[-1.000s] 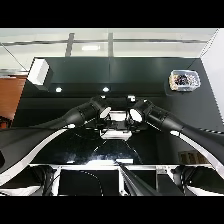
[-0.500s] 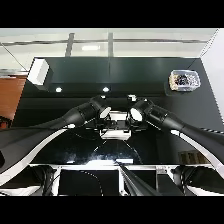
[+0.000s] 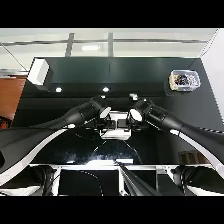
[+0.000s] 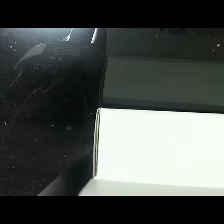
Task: Fold the box and place the chain.
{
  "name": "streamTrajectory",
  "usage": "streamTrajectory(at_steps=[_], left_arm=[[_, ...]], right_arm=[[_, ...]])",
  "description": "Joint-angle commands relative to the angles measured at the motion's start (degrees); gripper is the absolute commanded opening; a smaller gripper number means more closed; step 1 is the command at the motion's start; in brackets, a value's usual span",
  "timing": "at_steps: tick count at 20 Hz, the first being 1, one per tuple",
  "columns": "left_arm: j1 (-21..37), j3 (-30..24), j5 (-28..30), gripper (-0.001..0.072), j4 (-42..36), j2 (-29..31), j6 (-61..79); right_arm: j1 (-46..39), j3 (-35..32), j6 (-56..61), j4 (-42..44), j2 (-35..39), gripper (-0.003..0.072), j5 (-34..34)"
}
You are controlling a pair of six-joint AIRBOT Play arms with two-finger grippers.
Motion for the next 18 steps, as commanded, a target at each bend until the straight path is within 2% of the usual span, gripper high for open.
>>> streamTrajectory(at_steps=[1, 17, 18], left_arm=[[0.0, 0.0, 0.0, 0.0030, 0.0, 0.0, 0.0], [0.0, 0.0, 0.0, 0.0030, 0.0, 0.0, 0.0], [0.0, 0.0, 0.0, 0.0030, 0.0, 0.0, 0.0]], right_arm=[[0.1, 0.0, 1.4, -0.2, -0.7, 0.0247, -0.2], [0.1, 0.0, 1.7, -0.2, -0.7, 0.0246, 0.2], [0.1, 0.0, 1.8, -0.2, -0.7, 0.0200, 0.2]])
